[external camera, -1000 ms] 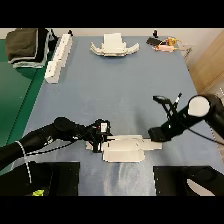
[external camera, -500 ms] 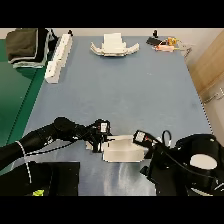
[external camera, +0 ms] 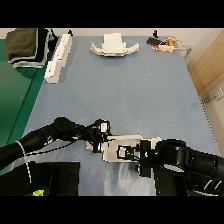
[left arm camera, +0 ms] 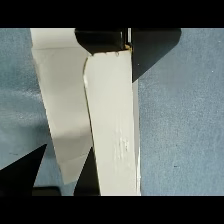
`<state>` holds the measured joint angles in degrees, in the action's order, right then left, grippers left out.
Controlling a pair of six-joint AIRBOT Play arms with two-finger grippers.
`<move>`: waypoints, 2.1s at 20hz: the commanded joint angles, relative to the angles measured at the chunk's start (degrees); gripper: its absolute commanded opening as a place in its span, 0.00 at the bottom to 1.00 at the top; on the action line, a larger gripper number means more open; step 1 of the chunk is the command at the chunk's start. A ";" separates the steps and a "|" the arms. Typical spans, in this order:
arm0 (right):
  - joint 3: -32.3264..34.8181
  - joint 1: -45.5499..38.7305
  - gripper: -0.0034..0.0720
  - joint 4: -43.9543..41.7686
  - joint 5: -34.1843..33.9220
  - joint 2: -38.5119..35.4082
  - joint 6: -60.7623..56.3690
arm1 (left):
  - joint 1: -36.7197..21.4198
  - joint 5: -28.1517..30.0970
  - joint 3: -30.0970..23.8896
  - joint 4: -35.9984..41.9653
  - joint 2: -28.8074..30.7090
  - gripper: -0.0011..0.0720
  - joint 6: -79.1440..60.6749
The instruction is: Fold the box.
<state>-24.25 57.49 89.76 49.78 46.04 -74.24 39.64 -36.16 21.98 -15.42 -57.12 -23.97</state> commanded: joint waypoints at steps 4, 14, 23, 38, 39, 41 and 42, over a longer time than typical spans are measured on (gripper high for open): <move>-2.67 0.37 0.82 9.42 1.31 -1.84 -15.06 | 0.00 0.00 -0.02 0.00 -0.02 0.03 0.00; -2.69 0.31 0.83 17.44 7.56 -5.68 -32.79 | 0.00 0.00 -0.02 0.00 -0.02 0.03 0.00; -2.45 -4.09 1.00 14.43 1.68 -5.70 -16.76 | 0.00 -0.02 -0.02 0.00 -0.02 0.03 0.00; -0.92 -42.03 1.00 -40.83 3.76 4.11 61.81 | 0.00 0.00 -0.02 0.00 -0.02 0.03 0.00; -0.92 -42.05 1.00 -40.76 3.78 3.74 61.18 | 0.00 0.00 -0.02 0.00 -0.02 0.03 0.00; -0.92 -42.07 1.00 -40.65 3.76 1.88 58.18 | 0.00 -0.02 -0.02 0.00 -0.02 0.03 0.00; -0.92 -42.07 1.00 -40.19 3.76 0.92 57.66 | 0.00 -0.02 -0.02 0.00 -0.02 0.03 0.00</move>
<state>-25.17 16.19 51.55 53.21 48.07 -17.26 39.64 -36.18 21.98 -15.42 -57.12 -23.94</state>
